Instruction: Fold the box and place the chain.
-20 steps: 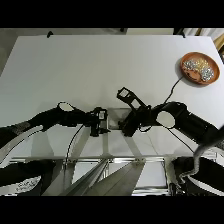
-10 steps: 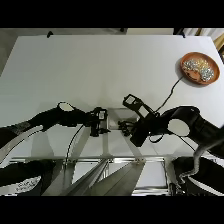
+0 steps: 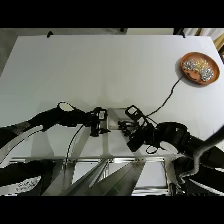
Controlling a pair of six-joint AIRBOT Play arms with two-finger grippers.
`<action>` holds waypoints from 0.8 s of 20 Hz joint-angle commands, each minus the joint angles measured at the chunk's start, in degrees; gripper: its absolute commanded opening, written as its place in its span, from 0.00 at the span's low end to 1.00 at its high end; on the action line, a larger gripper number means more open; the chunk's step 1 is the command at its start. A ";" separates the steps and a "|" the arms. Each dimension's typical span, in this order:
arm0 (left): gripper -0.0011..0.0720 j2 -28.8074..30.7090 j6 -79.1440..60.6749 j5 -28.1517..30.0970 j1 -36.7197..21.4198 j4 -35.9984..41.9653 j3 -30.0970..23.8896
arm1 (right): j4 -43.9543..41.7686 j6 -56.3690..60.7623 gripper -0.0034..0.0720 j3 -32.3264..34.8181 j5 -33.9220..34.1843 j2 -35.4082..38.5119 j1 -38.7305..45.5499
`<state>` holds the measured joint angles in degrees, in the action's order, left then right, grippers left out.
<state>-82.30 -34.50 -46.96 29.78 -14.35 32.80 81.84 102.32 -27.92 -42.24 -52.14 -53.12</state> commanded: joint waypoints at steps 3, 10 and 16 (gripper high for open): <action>0.30 0.04 0.00 0.00 -0.04 -0.02 -0.02 | 5.55 8.90 0.44 1.90 7.69 -3.26 -5.33; 0.30 0.04 0.00 0.00 -0.04 0.00 -0.02 | 15.54 23.50 0.43 1.90 8.72 -8.81 -10.45; 0.30 0.04 0.00 0.02 -0.04 0.00 -0.02 | 16.90 25.29 0.43 1.90 10.54 -6.93 -10.45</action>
